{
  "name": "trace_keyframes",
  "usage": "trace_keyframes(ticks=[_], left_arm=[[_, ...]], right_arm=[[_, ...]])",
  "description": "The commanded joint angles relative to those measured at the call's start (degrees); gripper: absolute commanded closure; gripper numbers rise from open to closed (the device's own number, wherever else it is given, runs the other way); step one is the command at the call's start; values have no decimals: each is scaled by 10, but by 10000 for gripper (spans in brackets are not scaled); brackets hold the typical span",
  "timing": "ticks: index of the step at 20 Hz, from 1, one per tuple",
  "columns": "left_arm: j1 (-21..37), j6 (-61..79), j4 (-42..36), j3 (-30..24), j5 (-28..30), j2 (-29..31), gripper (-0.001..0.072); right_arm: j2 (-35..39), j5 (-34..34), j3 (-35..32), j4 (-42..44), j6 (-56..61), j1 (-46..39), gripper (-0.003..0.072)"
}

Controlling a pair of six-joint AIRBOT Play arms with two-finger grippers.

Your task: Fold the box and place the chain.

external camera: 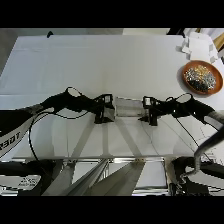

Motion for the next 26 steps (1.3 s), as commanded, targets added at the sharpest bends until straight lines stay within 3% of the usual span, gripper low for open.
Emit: trace_keyframes(ticks=[1,26], left_arm=[[5,0,5,1,2,1,7],[6,-23,9,1,16,12,6]], right_arm=[[0,3,0,-2,-2,0,287],[0,3,0,-2,-2,1,287]])
